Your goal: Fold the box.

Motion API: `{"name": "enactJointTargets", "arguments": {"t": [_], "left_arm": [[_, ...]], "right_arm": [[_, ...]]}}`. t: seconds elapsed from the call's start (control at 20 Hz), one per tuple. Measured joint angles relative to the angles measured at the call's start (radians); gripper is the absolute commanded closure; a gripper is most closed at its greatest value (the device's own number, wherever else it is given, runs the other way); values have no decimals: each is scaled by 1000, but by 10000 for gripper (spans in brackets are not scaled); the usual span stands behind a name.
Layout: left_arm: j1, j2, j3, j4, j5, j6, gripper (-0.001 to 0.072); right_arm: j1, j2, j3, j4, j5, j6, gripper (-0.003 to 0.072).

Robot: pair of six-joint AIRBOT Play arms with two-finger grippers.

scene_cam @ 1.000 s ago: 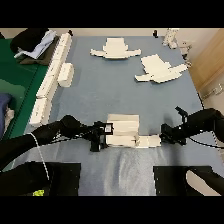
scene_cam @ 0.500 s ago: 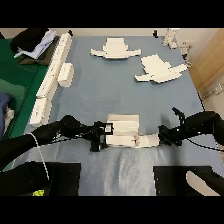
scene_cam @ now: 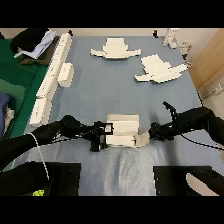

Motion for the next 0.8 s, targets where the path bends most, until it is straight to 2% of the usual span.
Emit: {"name": "enactJointTargets", "arguments": {"t": [0.1, 0.15, 0.2, 0.25, 0.4, 0.8], "left_arm": [[0, 0, 0, 0, 0, 0, 175], [0, 0, 0, 0, 0, 0, 175], [0, 0, 0, 0, 0, 0, 175], [0, 0, 0, 0, 0, 0, 175], [0, 0, 0, 0, 0, 0, 175], [0, 0, 0, 0, 0, 0, 175]], "right_arm": [[10, 4, 27, 7, -13, 17, 349], [13, 4, 36, 11, -19, 21, 291], [15, 4, 42, 13, -23, 28, 175], [21, 5, 47, 15, -27, 29, 155], [64, 5, 54, 21, -21, 35, 156], [235, 5, 65, -39, 110, 113, 161]]}}
